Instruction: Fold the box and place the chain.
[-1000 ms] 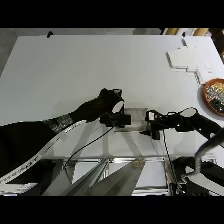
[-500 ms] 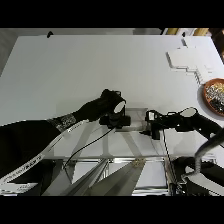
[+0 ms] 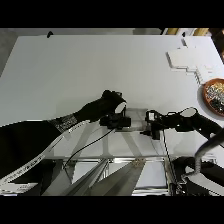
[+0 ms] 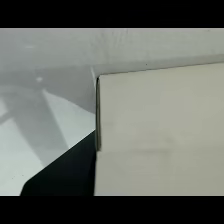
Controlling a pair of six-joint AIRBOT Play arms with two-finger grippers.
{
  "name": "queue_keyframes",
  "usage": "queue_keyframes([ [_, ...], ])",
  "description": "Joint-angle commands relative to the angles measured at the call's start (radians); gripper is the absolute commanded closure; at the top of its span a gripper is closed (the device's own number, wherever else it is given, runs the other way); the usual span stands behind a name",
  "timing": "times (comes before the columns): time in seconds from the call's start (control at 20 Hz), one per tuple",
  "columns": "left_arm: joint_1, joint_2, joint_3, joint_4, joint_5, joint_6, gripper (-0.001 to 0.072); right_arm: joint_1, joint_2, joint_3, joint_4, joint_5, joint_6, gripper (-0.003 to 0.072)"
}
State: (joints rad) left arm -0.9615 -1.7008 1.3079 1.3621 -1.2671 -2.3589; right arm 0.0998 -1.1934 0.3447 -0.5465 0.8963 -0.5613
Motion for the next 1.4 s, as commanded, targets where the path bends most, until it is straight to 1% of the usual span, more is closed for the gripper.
queue_keyframes([
  [0.0, 0.005, 0.000, 0.024, 0.001, -0.034, 0.029, 0.0527, 0.000, 0.001, 0.001, 0.001, 0.000, 0.003, 0.0274],
  [0.15, 0.019, 0.000, 0.067, 0.010, -0.086, 0.067, 0.0527, 0.000, 0.001, 0.001, 0.001, 0.002, 0.003, 0.0274],
  [0.35, 0.019, -0.029, 0.069, -0.007, -0.133, 0.067, 0.0527, 0.000, 0.001, 0.001, 0.001, 0.002, 0.003, 0.0274],
  [0.4, 0.017, -0.040, 0.069, -0.006, -0.135, 0.067, 0.0529, 0.000, 0.001, 0.001, 0.001, 0.002, 0.003, 0.0274],
  [0.5, 0.012, -0.055, 0.069, -0.007, -0.122, 0.066, 0.0563, 0.000, 0.001, 0.001, 0.001, 0.002, 0.003, 0.0274],
  [0.75, 0.010, -0.068, 0.069, -0.013, -0.109, 0.065, 0.0582, 0.000, 0.001, 0.001, 0.001, 0.002, 0.003, 0.0274],
  [0.8, 0.010, -0.068, 0.069, -0.012, -0.108, 0.065, 0.0666, 0.000, 0.001, 0.001, 0.001, 0.002, 0.003, 0.0274],
  [0.85, 0.010, -0.068, 0.069, -0.012, -0.106, 0.062, 0.0706, 0.000, 0.001, 0.001, 0.001, 0.002, 0.003, 0.0274],
  [1.0, 0.010, -0.068, 0.069, -0.013, -0.105, 0.055, 0.0706, 0.000, 0.001, 0.001, 0.001, 0.003, 0.003, 0.0274],
  [1.05, 0.010, -0.068, 0.069, -0.013, -0.105, 0.055, 0.0689, 0.000, 0.001, 0.001, 0.001, 0.002, 0.003, 0.0274],
  [1.1, 0.010, -0.067, 0.069, -0.014, -0.105, 0.055, 0.0617, 0.000, 0.001, 0.001, 0.001, 0.002, 0.003, 0.0274],
  [1.15, 0.010, -0.064, 0.069, -0.014, -0.105, 0.055, 0.0513, 0.000, 0.001, 0.001, 0.001, 0.002, 0.003, 0.0274],
  [1.2, 0.010, -0.060, 0.069, -0.014, -0.105, 0.055, 0.0480, 0.000, 0.001, 0.001, 0.001, 0.002, 0.003, 0.0274],
  [1.35, 0.010, -0.027, 0.069, -0.008, -0.099, 0.106, 0.0480, 0.000, 0.001, 0.001, 0.001, 0.002, 0.003, 0.0274],
])
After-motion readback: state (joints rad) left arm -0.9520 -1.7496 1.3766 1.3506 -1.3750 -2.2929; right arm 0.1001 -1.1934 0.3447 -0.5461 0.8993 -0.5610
